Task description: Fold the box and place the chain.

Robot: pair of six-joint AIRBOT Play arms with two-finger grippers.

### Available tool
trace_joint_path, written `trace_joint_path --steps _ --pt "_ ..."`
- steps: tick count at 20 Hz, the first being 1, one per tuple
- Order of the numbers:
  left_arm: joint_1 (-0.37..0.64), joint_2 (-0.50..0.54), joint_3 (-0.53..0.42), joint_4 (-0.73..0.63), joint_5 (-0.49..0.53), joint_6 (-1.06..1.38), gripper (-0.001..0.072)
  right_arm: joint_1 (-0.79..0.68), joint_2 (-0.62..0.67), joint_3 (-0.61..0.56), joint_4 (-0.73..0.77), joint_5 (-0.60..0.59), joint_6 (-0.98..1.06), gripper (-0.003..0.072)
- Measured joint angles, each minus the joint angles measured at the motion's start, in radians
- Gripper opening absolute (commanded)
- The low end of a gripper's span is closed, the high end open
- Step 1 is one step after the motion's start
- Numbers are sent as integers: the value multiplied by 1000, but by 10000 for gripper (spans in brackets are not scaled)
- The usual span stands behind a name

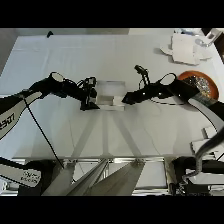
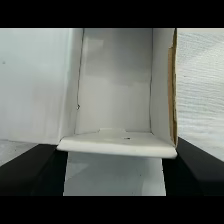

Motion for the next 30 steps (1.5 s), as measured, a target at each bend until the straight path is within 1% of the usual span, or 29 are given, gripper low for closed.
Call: trace_joint_path --steps 3,5,7,10,12,13,17,18,22,25,27,29,30 --pt "0 0 0 0 0 0 395 13 0 2 -14 -45 43 397" --pt "0 0 0 0 0 0 395 22 0 2 -35 -65 68 367" --pt "0 0 0 0 0 0 395 35 0 2 -71 -82 94 367" --pt "0 0 0 0 0 1 395 67 0 2 -156 -103 161 360" --pt "0 0 0 0 1 1 395 95 1 3 -231 -122 235 319" --pt "0 0 0 0 1 1 395 109 1 5 -267 -132 271 319" --pt "0 0 0 -1 0 0 395 168 2 23 -426 -161 456 314" --pt "0 0 0 -1 0 0 395 182 2 32 -468 -163 510 292" --pt "0 0 0 -1 0 1 395 235 0 58 -615 -166 745 290" --pt "0 0 0 -1 -1 1 395 271 -9 66 -683 -169 943 290" --pt "0 0 0 -1 -1 1 395 296 -21 71 -705 -167 1036 285" --pt "0 0 0 -1 -2 1 395 317 -33 80 -724 -166 1111 174" --pt "0 0 0 -1 -2 0 395 327 -38 87 -739 -164 1150 151"
